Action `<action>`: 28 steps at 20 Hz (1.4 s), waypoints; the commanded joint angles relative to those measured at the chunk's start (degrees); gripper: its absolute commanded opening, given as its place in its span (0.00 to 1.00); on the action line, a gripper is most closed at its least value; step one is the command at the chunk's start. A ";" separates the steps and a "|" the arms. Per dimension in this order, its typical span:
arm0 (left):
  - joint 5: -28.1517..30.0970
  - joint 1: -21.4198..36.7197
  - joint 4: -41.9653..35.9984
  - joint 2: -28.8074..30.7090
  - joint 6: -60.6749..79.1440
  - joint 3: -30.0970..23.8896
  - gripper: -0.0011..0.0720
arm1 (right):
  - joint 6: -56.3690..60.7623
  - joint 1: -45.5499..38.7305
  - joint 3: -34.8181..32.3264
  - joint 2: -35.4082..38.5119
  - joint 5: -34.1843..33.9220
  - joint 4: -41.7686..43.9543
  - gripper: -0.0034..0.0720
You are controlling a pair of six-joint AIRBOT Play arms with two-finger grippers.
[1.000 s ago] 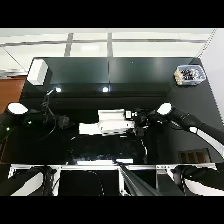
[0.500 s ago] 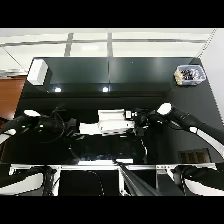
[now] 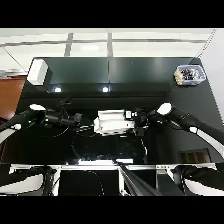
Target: Fold the box and place the chain.
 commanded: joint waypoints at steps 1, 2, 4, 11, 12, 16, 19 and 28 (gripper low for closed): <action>-1.22 -3.41 -1.40 -0.09 0.50 3.45 0.76 | 0.00 0.00 -0.02 -0.02 0.00 0.00 0.60; -0.50 -4.94 -1.20 -0.09 -1.49 4.55 0.76 | 0.00 0.00 -0.02 -0.02 0.00 0.00 0.60; 2.27 -7.65 0.96 -0.09 -8.24 6.67 0.75 | 0.00 0.00 -0.02 -0.02 0.00 0.02 0.60; 3.26 -16.74 20.26 0.28 -30.32 16.35 0.49 | 0.00 0.00 -0.02 -0.02 0.00 0.00 0.60; 3.13 -17.97 23.74 0.28 -33.14 17.66 0.49 | 0.00 0.00 -0.02 -0.02 0.02 0.00 0.60; 3.17 -21.05 29.68 0.28 -38.49 20.72 0.49 | 0.00 0.00 -0.02 -0.04 0.02 0.00 0.60; 3.85 -21.55 30.71 0.28 -41.44 20.94 0.49 | 0.00 0.00 -0.02 -0.04 0.02 0.02 0.60; 10.73 -29.33 39.67 0.26 -55.04 20.98 0.36 | 0.00 0.00 -0.02 -0.02 0.02 0.02 0.60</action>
